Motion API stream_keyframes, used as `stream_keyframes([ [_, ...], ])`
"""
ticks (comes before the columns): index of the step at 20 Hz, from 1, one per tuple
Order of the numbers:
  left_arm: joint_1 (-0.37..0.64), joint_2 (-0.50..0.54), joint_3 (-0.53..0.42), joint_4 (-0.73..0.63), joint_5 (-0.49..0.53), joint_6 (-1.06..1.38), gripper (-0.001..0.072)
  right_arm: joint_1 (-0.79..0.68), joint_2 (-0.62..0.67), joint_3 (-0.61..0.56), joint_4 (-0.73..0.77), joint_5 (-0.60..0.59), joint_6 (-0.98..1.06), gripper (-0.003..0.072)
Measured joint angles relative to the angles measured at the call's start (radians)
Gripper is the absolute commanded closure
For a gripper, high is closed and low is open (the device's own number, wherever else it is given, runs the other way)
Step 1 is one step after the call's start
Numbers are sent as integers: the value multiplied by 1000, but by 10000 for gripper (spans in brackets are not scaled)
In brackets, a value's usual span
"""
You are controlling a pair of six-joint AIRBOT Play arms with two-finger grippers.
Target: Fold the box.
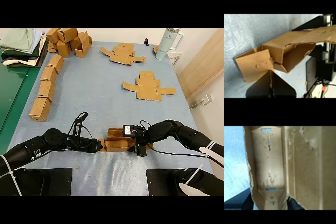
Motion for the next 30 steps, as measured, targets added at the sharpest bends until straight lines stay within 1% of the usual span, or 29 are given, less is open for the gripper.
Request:
stream_keyframes([
  [2, 12, 9, 3, 55, -24, -49, 696, 0, 0, 0, 0, 0, 0, 190],
  [7, 91, 52, 5, 297, -85, -266, 696, 0, 0, 0, 0, 0, 0, 190],
  [10, 119, 55, 6, 363, -99, -327, 696, 0, 0, 0, 0, 0, 0, 190],
  [14, 123, 29, 6, 390, -101, -356, 696, 0, 0, 0, 0, 0, 0, 190],
  [19, 64, -5, 6, 386, -68, -367, 696, 0, 0, 0, 0, 0, 0, 190],
  [23, 40, -41, 12, 369, -51, -369, 696, 0, 0, 0, 0, 0, 0, 190],
  [27, 32, -43, 38, 367, -61, -362, 696, 0, 0, 0, 0, 0, 0, 190],
  [30, 30, -16, 68, 360, -93, -358, 696, 0, 0, 0, 0, 0, 0, 190],
])
